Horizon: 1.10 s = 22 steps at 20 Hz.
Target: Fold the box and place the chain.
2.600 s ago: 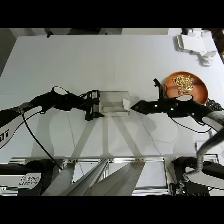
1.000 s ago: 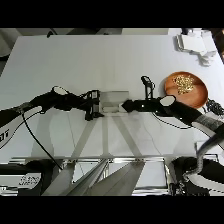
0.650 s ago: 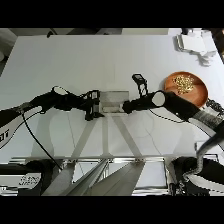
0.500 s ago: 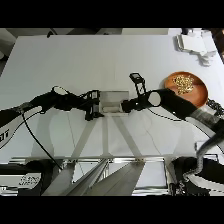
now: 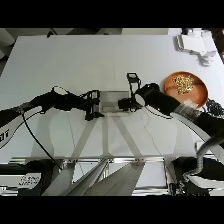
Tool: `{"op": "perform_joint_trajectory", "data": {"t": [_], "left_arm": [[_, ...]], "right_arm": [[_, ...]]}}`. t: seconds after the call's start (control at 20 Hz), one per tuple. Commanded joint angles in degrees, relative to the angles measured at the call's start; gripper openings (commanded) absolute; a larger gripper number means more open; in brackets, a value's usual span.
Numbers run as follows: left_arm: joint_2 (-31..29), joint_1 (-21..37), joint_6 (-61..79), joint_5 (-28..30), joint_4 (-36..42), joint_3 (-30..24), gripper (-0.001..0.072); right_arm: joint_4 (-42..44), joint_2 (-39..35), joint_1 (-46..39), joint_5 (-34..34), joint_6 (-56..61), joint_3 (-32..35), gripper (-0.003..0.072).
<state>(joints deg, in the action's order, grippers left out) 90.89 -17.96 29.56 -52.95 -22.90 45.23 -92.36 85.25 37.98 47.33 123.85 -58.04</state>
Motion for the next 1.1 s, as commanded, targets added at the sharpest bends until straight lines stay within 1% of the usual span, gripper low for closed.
{"op": "perform_joint_trajectory", "data": {"t": [0.0, 0.2, 0.25, 0.3, 0.4, 0.45, 0.55, 0.6, 0.65, 0.7, 0.75, 0.9, 1.05], "left_arm": [[-0.04, 0.00, 0.02, 0.00, -0.04, 0.02, 0.0108], [-0.04, 0.00, 0.02, 0.00, -0.04, 0.02, 0.0108], [-0.04, 0.00, 0.02, 0.02, -0.04, 0.02, 0.0108], [-0.04, 0.00, 0.02, 0.00, -0.04, 0.02, 0.0108], [-0.04, 0.00, 0.02, 0.02, -0.04, 0.02, 0.0108], [-0.04, 0.00, 0.02, 0.02, -0.04, 0.02, 0.0108], [-0.04, 0.00, 0.02, 0.00, -0.04, 0.02, 0.0108], [-0.04, 0.00, 0.02, 0.00, -0.04, 0.02, 0.0108], [-0.04, 0.00, 0.02, 0.02, -0.04, 0.02, 0.0108], [-0.04, 0.00, 0.02, 0.00, -0.04, 0.02, 0.0108], [-0.04, 0.00, 0.02, 0.00, -0.04, 0.02, 0.0108], [-0.04, 0.00, 0.02, 0.02, -0.04, 0.02, 0.0108], [-0.04, 0.00, 0.02, 0.02, -0.04, 0.02, 0.0108]], "right_arm": [[-2.49, 0.63, 0.79, 0.70, 6.99, -0.94, 0.0361], [-2.12, 2.01, 1.84, 3.21, 8.76, -0.94, 0.0356], [-2.16, 2.56, 1.97, 3.74, 10.93, -0.96, 0.0296], [-2.12, 3.02, 2.08, 3.56, 13.09, -0.96, 0.0204], [-2.10, 3.32, 2.34, 2.49, 14.84, -0.96, 0.0104], [-2.12, 3.32, 2.43, 2.23, 15.45, -1.01, 0.0011], [-2.12, 3.32, 2.43, 1.31, 15.47, -1.01, 0.0010], [-2.10, 3.32, 2.43, 0.68, 15.47, -1.01, 0.0023], [-1.81, 3.23, 2.43, 0.13, 15.39, -1.01, 0.0184], [-1.57, 3.02, 2.43, -0.13, 15.37, -1.01, 0.0428], [-1.64, 2.51, 2.43, -0.22, 14.82, -1.01, 0.0602], [-1.57, -1.07, 2.43, 1.51, 8.39, -0.98, 0.0611], [-1.68, -7.54, 2.36, 5.73, 2.54, -0.98, 0.0611]]}}
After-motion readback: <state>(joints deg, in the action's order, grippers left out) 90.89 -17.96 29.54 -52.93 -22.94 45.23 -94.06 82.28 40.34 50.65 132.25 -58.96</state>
